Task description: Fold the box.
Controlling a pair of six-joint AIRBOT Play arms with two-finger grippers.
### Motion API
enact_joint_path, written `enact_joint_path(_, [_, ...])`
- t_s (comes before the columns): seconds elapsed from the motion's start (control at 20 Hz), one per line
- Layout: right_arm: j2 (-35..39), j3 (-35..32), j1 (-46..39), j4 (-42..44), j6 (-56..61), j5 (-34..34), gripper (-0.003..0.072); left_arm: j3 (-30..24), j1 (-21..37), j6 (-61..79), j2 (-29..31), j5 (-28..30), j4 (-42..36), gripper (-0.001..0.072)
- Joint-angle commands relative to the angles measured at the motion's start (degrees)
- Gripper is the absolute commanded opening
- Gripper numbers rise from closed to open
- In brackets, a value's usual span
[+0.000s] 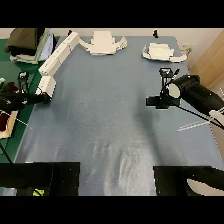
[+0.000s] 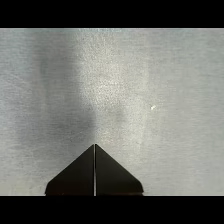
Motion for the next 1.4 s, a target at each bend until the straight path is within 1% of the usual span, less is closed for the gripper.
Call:
enact_joint_path(0.0, [0.0, 0.0, 0.0, 0.4, 0.0, -0.1, 0.0007, 0.0, 0.1, 0.0, -0.5, 0.3, 0.7, 0.0484])
enact_joint_path(0.05, [0.0, 0.0, 0.0, 0.4, 0.0, -0.1, 0.0007, 0.0, 0.1, 0.0, -1.0, 0.3, 0.7, 0.0484])
enact_joint_path(0.1, [0.0, 0.0, 0.0, 0.6, 0.0, -0.1, 0.0007, 0.0, 0.1, 0.0, -1.6, 0.3, 0.7, 0.0514])
enact_joint_path(0.15, [0.0, 0.0, 0.0, 0.8, 0.0, -0.1, 0.0007, 0.0, 0.1, 0.0, -2.1, 0.3, 0.7, 0.0650])
enact_joint_path(0.2, [0.0, 0.0, 0.0, 0.9, 0.0, 0.0, 0.0007, 0.0, 0.1, 0.0, -2.4, 0.2, 0.8, 0.0681])
enact_joint_path(0.3, [0.0, 0.0, 0.0, 1.0, 0.0, -0.1, 0.0007, 0.0, 0.1, 0.0, -2.0, 0.0, 2.4, 0.0685])
enact_joint_path(0.4, [0.0, 0.0, 0.0, 1.2, 0.0, 0.0, 0.0007, 0.0, 0.8, -0.2, -0.4, -1.3, 5.4, 0.0700])
enact_joint_path(0.45, [0.0, 0.0, 0.0, 1.2, 0.0, -0.1, 0.0007, 0.0, 1.4, -0.3, 0.9, -2.7, 6.0, 0.0700])
enact_joint_path(0.6, [0.0, 0.0, 0.0, 1.2, 0.0, -0.2, 0.0007, 0.0, 4.0, -3.7, 5.9, -9.6, 7.4, 0.0701])
enact_joint_path(0.65, [0.0, 0.0, 0.0, 1.2, 0.0, -0.2, 0.0007, 0.0, 4.8, -5.4, 7.6, -12.0, 9.7, 0.0700])
enact_joint_path(0.8, [0.0, 0.0, 0.0, 2.3, 0.0, -0.2, 0.0007, 0.0, 5.8, -15.1, 13.0, -17.5, 21.2, 0.0700])
enact_joint_path(0.85, [0.0, 0.0, 0.0, 3.1, -0.1, -0.3, 0.0007, 0.0, 5.8, -17.3, 14.5, -20.1, 22.3, 0.0699])
enact_joint_path(0.9, [0.0, 0.0, 0.0, 4.3, -0.4, -0.7, 0.0007, 0.0, 5.5, -18.3, 16.2, -22.9, 21.1, 0.0598])
enact_joint_path(0.95, [-0.1, 0.0, 0.0, 6.0, -1.7, -1.6, 0.0007, 0.2, 4.7, -18.3, 17.6, -25.5, 19.4, 0.0274])
enact_joint_path(1.0, [-0.2, 0.1, 0.0, 8.0, -2.8, -3.1, 0.0007, 1.0, 3.0, -18.3, 18.8, -27.7, 18.0, 0.0016])
enact_joint_path(1.1, [-1.2, 1.5, 0.0, 11.1, -3.7, -4.5, 0.0007, 4.3, -3.1, -23.3, 19.6, -28.2, 17.2, 0.0014])
enact_joint_path(1.2, [-3.6, 5.1, 0.0, 13.6, -5.8, -4.5, 0.0007, 9.6, -11.7, -28.2, 18.5, -28.5, 18.4, 0.0014])
enact_joint_path(1.25, [-5.0, 7.5, 0.0, 15.4, -7.1, -4.5, 0.0007, 12.6, -16.2, -31.0, 17.2, -28.4, 20.0, 0.0014])
enact_joint_path(1.35, [-8.2, 12.5, 0.0, 19.1, -9.4, -4.5, 0.0007, 18.6, -25.3, -38.3, 12.9, -28.5, 24.6, 0.0013])
